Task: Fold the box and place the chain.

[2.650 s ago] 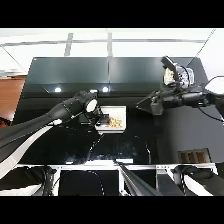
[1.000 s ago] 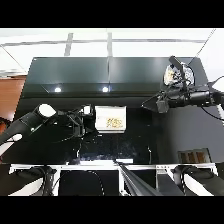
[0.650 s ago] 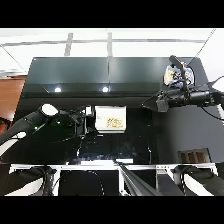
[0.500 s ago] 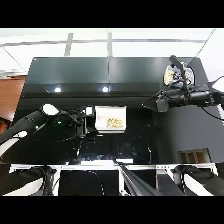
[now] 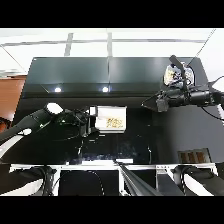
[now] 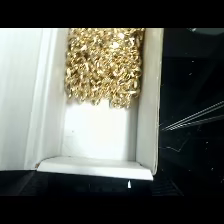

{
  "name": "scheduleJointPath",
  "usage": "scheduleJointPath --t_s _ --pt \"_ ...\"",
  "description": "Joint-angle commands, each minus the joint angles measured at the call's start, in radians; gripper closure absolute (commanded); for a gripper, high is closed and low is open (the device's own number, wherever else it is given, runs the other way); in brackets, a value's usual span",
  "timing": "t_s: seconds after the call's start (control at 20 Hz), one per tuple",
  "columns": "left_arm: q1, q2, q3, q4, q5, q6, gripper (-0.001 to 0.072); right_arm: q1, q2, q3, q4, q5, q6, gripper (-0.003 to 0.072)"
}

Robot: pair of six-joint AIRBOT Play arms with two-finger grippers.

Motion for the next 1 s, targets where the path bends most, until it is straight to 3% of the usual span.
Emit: scheduleJointPath --t_s 0.0,0.3,0.55,0.6,0.65,0.75,0.85,0.95 --pt "-0.046 -0.003 0.004 0.005 -0.002 0.01 0.0006 0.001 0.0 0.0 0.0 -0.016 0.0 0.0409" --pt "-0.058 -0.003 0.004 0.039 -0.001 0.008 0.0018 0.004 0.0 -0.001 -0.02 -0.043 0.0 0.0409" --pt "-0.059 -0.003 0.004 -0.013 0.013 -0.001 0.0057 0.076 -0.003 -0.038 -0.026 -0.22 0.005 0.0404" --pt "-0.059 -0.003 0.004 -0.013 0.014 -0.002 0.0171 0.107 -0.003 -0.05 -0.026 -0.288 0.024 0.0203" --pt "-0.059 -0.003 0.004 -0.013 0.014 -0.002 0.0223 0.142 -0.004 -0.063 -0.026 -0.357 0.037 -0.0026" --pt "-0.059 -0.003 0.004 -0.013 0.014 -0.002 0.0228 0.205 -0.019 -0.073 -0.046 -0.47 0.038 -0.0025" --pt "-0.059 -0.003 0.004 -0.013 0.013 -0.002 0.0367 0.246 -0.057 -0.073 -0.045 -0.556 0.059 -0.0025" --pt "-0.059 -0.003 0.004 -0.013 0.013 -0.002 0.0371 0.265 -0.111 -0.073 -0.045 -0.601 0.095 -0.0025"
